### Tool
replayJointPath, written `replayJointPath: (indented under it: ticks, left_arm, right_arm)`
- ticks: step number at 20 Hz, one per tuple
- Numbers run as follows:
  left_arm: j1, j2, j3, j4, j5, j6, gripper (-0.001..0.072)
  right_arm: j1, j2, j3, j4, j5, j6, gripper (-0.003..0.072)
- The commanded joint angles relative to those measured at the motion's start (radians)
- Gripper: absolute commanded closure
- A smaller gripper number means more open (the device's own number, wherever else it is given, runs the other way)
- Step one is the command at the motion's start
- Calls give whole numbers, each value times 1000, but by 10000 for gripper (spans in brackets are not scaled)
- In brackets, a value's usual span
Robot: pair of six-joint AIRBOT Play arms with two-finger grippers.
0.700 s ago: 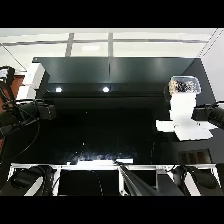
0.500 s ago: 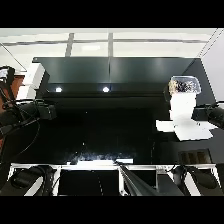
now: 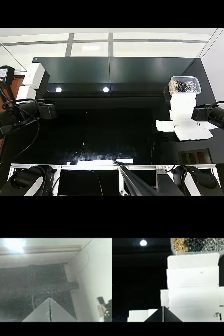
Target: Fold the box and place the chain.
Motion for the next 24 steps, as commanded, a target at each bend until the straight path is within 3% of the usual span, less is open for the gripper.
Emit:
replayJointPath:
  ticks: [1,2,3,4,8,9,10,11,16,20,24]
  left_arm:
    - [0,-13,-10,3,2,0,678]
    - [0,-24,-26,0,2,0,634]
    - [0,-37,-47,-7,0,-1,385]
    - [0,-53,-65,-24,-15,-9,6]
    - [0,-132,-88,-86,-82,-23,7]
    - [0,-146,-88,-99,-79,-23,7]
    - [0,-156,-88,-103,-72,-23,7]
    - [0,-163,-88,-106,-64,-23,7]
    - [0,-167,-88,-109,3,-23,7]
    - [0,-167,-88,-109,17,-23,7]
    - [0,-167,-88,-105,19,-22,7]
  right_arm:
    - [1,1,0,0,-33,-2,669]
    - [1,1,0,-5,-117,-8,668]
    - [1,1,0,-2,-195,-7,669]
    - [1,1,0,3,-256,-7,669]
    - [1,1,0,126,-307,1,667]
    - [1,0,0,148,-305,1,597]
    - [1,0,0,148,-290,14,184]
    - [1,-6,-3,137,-275,16,-15]
    - [-72,-225,-8,-165,-146,274,-11]
    - [-283,-407,69,-138,-181,270,-11]
    - [-533,-582,264,-142,-174,237,-11]
